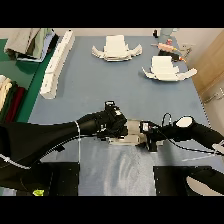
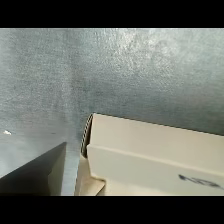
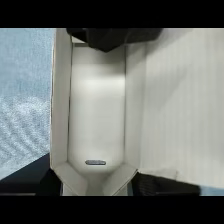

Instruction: Fold the box.

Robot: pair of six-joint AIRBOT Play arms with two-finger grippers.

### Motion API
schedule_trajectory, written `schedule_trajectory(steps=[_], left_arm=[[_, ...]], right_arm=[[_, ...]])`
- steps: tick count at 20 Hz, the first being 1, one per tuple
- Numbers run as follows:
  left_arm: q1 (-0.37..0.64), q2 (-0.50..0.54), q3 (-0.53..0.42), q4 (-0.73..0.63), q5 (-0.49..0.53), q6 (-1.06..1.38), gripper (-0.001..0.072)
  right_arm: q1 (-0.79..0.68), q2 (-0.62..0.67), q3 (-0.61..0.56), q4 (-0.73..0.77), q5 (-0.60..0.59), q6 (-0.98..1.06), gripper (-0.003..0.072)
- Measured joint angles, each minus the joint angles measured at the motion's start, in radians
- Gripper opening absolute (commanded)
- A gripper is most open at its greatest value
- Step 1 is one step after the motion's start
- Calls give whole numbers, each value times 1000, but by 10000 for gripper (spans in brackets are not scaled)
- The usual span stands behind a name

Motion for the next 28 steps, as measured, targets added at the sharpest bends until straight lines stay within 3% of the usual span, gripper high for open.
schedule_trajectory(steps=[11, 13, 14, 21, 22, 23, 28], left_arm=[[-32, 0, 0, 124, -2, -112, 402], [-45, 0, 0, 147, 4, -129, 86], [-50, -1, -1, 159, -3, -133, 16], [-87, -13, -1, 179, -16, -144, 20], [-90, -16, 0, 182, -25, -144, 230], [-89, -17, 1, 179, -34, -150, 501], [-93, -16, 24, 184, -85, -126, 524]], right_arm=[[0, 0, 0, -3, -1, 1, 510], [0, 0, 0, -3, -1, 0, 510], [0, 0, 0, -3, -1, -1, 510], [0, 0, 1, -5, -2, -1, 510], [0, 0, 1, -5, -2, -1, 510], [0, 0, 0, -4, 1, 1, 510], [0, 0, 0, -3, 1, 1, 510]])
